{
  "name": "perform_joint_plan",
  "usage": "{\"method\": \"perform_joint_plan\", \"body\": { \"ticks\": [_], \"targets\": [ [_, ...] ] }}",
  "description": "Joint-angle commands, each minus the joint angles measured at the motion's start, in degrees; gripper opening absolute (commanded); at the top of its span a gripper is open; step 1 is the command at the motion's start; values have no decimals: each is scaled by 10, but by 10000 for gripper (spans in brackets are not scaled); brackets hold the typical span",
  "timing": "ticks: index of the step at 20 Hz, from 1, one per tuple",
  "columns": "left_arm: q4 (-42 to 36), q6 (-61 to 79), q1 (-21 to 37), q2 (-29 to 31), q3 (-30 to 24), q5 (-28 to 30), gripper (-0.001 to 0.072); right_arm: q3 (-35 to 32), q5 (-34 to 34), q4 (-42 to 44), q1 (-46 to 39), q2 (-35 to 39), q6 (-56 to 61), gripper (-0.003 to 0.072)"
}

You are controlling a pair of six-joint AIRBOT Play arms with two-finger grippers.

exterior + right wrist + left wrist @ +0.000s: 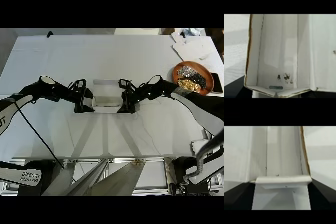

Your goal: Fold the box and place the chain.

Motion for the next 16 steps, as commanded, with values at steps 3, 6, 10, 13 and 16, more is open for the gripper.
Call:
{"method": "perform_joint_plan", "body": {
  "ticks": [3,6,10,13,16],
  "targets": [
    [-7,3,-31,-14,2,27,706,1,0,0,0,0,0,530],
    [-27,2,-32,-15,2,30,704,1,0,0,0,0,0,530],
    [-27,2,-32,-15,2,29,383,1,0,0,0,0,0,530],
    [-27,3,-33,-15,2,30,380,1,0,0,0,0,0,530],
    [-27,2,-33,-15,2,29,380,1,0,0,0,0,0,530]
  ]
}}
